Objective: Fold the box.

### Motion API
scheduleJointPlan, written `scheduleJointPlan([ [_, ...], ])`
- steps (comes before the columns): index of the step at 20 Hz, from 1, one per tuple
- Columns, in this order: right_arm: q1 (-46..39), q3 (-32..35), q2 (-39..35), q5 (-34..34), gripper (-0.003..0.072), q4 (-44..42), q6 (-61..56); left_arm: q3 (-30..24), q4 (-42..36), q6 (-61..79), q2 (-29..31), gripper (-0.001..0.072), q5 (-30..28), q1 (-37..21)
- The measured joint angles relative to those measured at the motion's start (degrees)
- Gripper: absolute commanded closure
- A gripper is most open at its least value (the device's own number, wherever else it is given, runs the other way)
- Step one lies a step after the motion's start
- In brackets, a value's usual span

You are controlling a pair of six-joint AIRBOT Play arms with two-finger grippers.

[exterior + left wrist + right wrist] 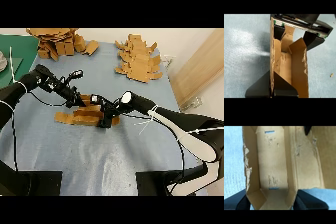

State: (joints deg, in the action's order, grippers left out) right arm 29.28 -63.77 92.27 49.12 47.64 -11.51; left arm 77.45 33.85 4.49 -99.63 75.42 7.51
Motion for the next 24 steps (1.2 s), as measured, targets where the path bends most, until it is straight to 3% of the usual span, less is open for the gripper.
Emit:
scheduleJointPlan([
  [24, 0.85, -0.04, 0.81, -3.17, -0.0013, -1.49, 0.02, 0.02, 0.0, 0.0, 0.0, 0.0697, 0.0, 0.0],
])
